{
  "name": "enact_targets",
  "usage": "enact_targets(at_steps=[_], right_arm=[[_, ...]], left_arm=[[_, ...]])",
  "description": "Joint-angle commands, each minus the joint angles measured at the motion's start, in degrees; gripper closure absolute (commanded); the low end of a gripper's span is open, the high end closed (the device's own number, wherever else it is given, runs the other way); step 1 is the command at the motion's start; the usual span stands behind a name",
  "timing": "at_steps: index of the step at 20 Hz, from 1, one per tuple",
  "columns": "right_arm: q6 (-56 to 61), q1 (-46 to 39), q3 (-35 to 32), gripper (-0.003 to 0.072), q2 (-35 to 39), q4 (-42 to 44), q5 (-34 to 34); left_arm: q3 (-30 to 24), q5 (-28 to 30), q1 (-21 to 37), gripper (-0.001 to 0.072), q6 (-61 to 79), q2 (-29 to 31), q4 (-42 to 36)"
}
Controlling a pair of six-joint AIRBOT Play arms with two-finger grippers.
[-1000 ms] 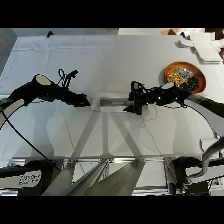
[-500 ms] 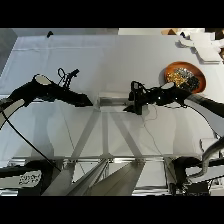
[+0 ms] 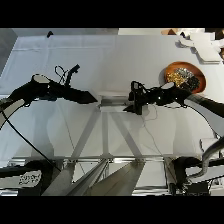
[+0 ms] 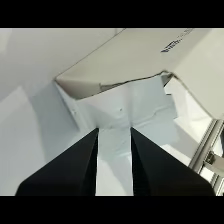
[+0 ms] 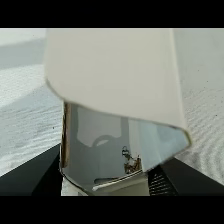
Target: Fold the box and place the chain.
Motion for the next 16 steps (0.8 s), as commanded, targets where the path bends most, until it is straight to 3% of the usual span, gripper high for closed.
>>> enact_targets(at_steps=[1, 5, 6, 7, 8, 16], right_arm=[[0.0, 0.0, 0.0, 0.0225, 0.0, 0.0, 0.0], [0.0, 0.0, 0.0, 0.0225, 0.0, 0.0, 0.0], [0.0, 0.0, 0.0, 0.0225, 0.0, 0.0, 0.0], [0.0, 0.0, 0.0, 0.0225, 0.0, 0.0, 0.0], [0.0, 0.0, 0.0, 0.0225, 0.0, 0.0, 0.0], [0.0, 0.0, 0.0, 0.0225, 0.0, 0.0, 0.0]], left_arm=[[0.0, 0.0, 0.0, 0.0475, 2.4, 0.0, -1.9], [0.0, 1.9, -1.9, 0.0473, 2.3, -0.2, 1.2], [0.0, 2.0, -2.5, 0.0421, 2.3, -0.5, 2.0], [0.0, 2.7, -3.0, 0.0293, 2.2, -0.7, 2.7], [0.0, 3.5, -3.3, 0.0261, 1.8, -0.7, 3.2], [0.0, 1.5, -3.1, 0.0261, 1.9, -0.5, 3.0]])
